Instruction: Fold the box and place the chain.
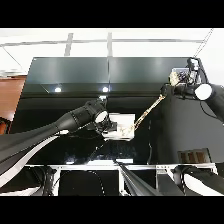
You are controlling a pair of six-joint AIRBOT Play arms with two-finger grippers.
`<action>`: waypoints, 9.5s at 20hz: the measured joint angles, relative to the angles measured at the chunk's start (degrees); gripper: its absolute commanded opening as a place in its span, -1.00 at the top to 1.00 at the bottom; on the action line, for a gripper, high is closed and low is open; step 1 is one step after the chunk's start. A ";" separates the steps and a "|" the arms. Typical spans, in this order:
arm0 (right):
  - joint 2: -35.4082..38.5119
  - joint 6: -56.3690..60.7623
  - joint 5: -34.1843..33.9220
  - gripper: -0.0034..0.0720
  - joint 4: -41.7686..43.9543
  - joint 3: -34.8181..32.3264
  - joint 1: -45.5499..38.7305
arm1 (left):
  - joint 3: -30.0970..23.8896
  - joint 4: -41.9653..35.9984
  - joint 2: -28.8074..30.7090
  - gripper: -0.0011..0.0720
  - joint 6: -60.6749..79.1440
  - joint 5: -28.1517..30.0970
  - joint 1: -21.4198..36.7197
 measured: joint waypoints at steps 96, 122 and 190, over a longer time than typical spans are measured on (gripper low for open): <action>22.82 -6.05 29.68 -0.04 5.90 -7.10 8.20 | 0.00 -1.31 -0.35 0.90 -0.11 0.66 0.02; 23.17 -8.11 26.12 -0.04 3.65 -7.10 7.04 | -27.47 -40.35 23.93 -1.00 113.72 11.93 27.69; 4.07 -74.07 31.65 0.35 24.74 -2.49 23.80 | -25.81 -59.54 8.76 -0.13 147.29 16.98 18.95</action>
